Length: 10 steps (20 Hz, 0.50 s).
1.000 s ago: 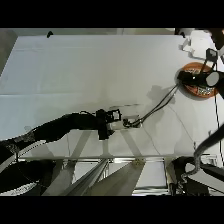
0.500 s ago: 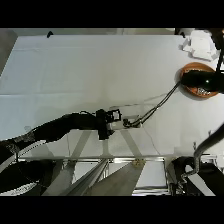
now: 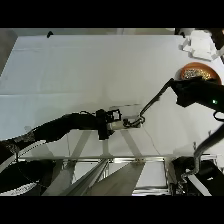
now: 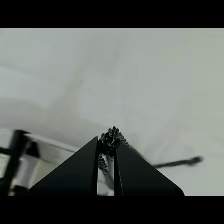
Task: Fold the box and place the chain.
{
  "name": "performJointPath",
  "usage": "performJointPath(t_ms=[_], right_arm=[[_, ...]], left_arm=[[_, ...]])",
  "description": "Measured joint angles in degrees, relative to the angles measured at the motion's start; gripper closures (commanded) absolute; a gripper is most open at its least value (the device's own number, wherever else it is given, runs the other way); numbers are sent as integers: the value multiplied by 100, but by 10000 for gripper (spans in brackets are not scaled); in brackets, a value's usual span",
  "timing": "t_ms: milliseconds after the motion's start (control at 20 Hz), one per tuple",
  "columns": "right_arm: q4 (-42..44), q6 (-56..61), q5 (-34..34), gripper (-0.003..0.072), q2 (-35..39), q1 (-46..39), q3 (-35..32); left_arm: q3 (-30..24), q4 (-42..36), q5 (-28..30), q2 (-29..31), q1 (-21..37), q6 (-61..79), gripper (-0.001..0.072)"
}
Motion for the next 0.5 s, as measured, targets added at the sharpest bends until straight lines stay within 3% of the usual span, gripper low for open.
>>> performJointPath(t_ms=[500], right_arm=[[1167,-195,-616,675,503,542,2]], left_arm=[[0,2,0,0,0,0,378]])
